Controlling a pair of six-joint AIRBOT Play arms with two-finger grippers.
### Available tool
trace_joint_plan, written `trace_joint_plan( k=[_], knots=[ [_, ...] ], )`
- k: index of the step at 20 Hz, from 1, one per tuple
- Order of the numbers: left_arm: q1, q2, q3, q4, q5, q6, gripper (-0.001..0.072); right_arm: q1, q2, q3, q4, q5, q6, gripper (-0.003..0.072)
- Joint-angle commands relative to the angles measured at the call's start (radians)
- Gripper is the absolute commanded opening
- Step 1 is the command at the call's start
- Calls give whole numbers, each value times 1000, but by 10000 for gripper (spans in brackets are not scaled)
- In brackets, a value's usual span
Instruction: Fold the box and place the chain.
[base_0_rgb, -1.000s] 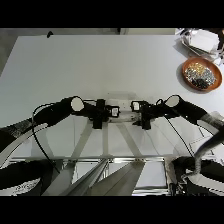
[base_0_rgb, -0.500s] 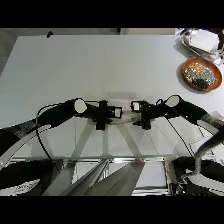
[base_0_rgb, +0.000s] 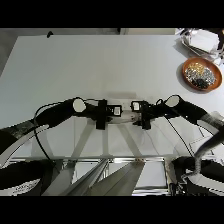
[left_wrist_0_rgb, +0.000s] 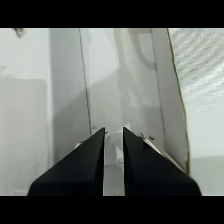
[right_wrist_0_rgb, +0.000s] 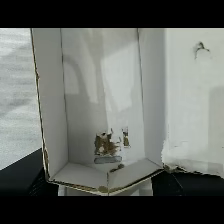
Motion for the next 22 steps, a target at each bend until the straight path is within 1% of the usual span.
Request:
trace_joint_plan(
  k=[1, 4, 5, 6, 9, 11, 13, 16, 19, 22],
  knots=[
    [53, 72, 0, 8, -90, -128, 126, 0, 1, 1, 0, 0, 1, 296],
    [123, 151, -1, 64, -161, -380, 125, 0, 1, 1, 0, 0, 1, 296],
    [148, 172, -1, 87, -181, -479, 74, 0, 1, 1, 0, 0, 1, 296],
    [170, 190, -2, 120, -190, -602, 4, 0, 1, 1, 0, 0, 1, 296],
    [223, 226, -2, 250, -235, -951, 4, 0, 1, 1, 0, 0, 1, 296],
    [253, 230, -7, 310, -290, -1078, 3, 0, 1, 1, 0, 0, 1, 296],
    [273, 231, -29, 322, -307, -1157, 3, 0, 1, 1, 0, 0, 1, 296],
    [290, 238, -93, 310, -278, -1226, 2, 0, 0, 1, 0, 0, 1, 296],
    [312, 266, -155, 264, -245, -1228, 2, 0, 1, 1, 0, 0, 1, 296],
    [345, 318, -204, 247, -216, -1228, 2, 0, 1, 1, 0, 0, 1, 296]
  ],
)
